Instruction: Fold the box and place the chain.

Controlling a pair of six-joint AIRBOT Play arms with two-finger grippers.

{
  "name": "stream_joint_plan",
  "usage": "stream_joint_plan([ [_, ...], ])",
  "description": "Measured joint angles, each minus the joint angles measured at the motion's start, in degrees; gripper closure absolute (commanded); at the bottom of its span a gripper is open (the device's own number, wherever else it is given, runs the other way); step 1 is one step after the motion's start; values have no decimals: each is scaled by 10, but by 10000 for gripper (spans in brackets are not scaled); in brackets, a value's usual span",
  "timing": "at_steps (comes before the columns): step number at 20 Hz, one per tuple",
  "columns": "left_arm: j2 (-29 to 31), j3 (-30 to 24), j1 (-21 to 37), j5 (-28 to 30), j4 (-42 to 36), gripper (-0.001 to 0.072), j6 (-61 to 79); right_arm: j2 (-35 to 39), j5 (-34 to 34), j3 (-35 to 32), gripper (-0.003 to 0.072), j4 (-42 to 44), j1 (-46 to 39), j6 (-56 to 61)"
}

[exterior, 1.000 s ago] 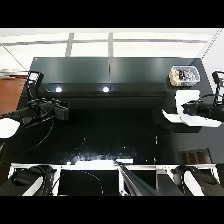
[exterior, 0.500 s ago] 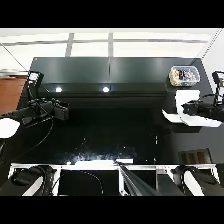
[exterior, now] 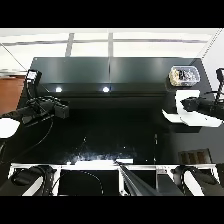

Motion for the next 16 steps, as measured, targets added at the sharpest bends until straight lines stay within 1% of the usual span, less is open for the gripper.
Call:
stream_joint_plan([
  [1, -3, 0, 0, 6, -3, 119, 0, 0, -10, 0, -22, 0, 0, -2],
  [2, -6, 0, 0, 17, -8, 0, 0, -1, -21, 0, -21, -2, 0, -1],
  [4, -13, 0, -1, 31, -14, 0, -4, -4, -50, 1, -20, -25, -3, 19],
  [6, -19, 0, -1, 39, -19, 0, -7, -15, -89, 9, -19, -83, -29, 86],
  [8, -22, 0, -2, 42, -22, 0, -11, -44, -117, 32, -19, -145, -83, 167],
  [10, -23, 0, -2, 43, -23, 0, -15, -89, -127, 70, -19, -181, -156, 222],
  [12, -24, 0, -2, 44, -24, 1, -16, -144, -111, 119, -19, -200, -230, 254],
  [14, -25, 0, -2, 44, -24, 0, -17, -207, -59, 175, -19, -212, -295, 267],
  [16, -25, 0, -2, 44, -24, 1, -17, -273, 10, 234, -19, -214, -343, 248],
])
